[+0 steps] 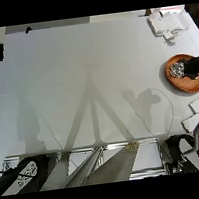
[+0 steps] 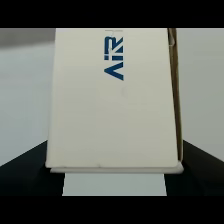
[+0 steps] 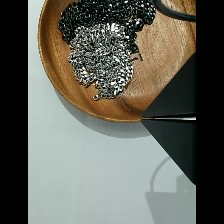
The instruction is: Fold the box and place the chain.
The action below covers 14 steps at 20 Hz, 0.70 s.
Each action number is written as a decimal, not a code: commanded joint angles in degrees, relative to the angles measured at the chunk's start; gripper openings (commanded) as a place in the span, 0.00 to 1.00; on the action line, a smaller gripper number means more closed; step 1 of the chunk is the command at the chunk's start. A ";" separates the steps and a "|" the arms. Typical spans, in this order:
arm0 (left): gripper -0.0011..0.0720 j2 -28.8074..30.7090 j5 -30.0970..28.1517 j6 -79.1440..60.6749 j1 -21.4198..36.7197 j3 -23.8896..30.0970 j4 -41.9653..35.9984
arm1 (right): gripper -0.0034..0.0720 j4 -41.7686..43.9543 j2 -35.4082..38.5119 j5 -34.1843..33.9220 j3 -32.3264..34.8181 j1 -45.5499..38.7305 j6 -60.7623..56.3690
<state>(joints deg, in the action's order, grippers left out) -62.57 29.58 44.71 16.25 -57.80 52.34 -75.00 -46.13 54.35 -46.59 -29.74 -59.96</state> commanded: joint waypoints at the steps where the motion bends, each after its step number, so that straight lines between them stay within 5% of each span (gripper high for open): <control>1: 0.03 -7.87 5.09 3.06 3.89 -0.07 -0.04 | 0.06 0.00 0.04 0.02 -0.02 -0.02 0.00; 10: 0.02 -24.46 -8.81 3.32 -2.08 0.11 1.79 | 0.06 0.00 0.04 0.02 -0.02 -0.02 -0.02; 14: 0.03 -28.26 -8.37 3.32 -1.97 0.11 5.01 | 0.06 0.00 0.04 0.02 -0.02 -0.02 0.00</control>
<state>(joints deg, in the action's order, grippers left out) -87.85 22.26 48.01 14.55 -57.74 54.96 -75.00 -46.13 54.37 -46.59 -29.71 -59.96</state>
